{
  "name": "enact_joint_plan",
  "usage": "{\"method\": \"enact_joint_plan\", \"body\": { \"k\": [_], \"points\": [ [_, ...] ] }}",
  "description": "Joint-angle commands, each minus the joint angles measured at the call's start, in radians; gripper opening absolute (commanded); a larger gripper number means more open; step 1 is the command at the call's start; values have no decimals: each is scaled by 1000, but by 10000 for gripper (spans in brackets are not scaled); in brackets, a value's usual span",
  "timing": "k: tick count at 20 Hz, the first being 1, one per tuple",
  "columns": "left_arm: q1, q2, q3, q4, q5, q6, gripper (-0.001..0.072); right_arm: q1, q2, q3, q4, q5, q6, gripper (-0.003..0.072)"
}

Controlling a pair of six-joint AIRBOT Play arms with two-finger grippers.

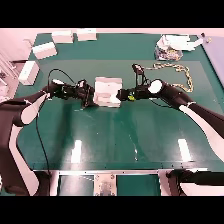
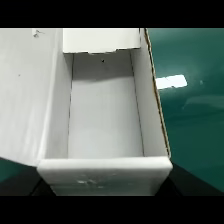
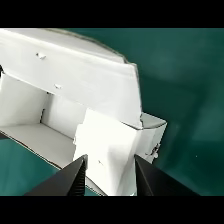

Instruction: Fold the box and place the chain.

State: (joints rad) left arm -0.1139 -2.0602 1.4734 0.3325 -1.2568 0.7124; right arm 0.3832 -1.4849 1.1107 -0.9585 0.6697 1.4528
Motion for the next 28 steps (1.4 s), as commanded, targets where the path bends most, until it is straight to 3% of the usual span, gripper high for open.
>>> {"method": "enact_joint_plan", "body": {
  "k": [1, 13, 17, 24, 28],
  "points": [
    [-1, 0, 0, 0, 1, 0, 469, 2, -2, 15, -30, 32, 2, 375],
    [-1, 0, 0, 0, 1, 0, 469, 1, -10, 32, -135, 76, 39, 375],
    [-1, 0, 0, 0, 1, 0, 469, 6, -71, 102, -138, 124, 51, 374],
    [-1, 0, 0, 0, 1, 0, 469, 39, -117, 185, -339, 171, 254, 372],
    [-1, 0, 0, 0, 0, 0, 469, 64, -165, 238, -379, 226, 300, 369]
  ]
}}
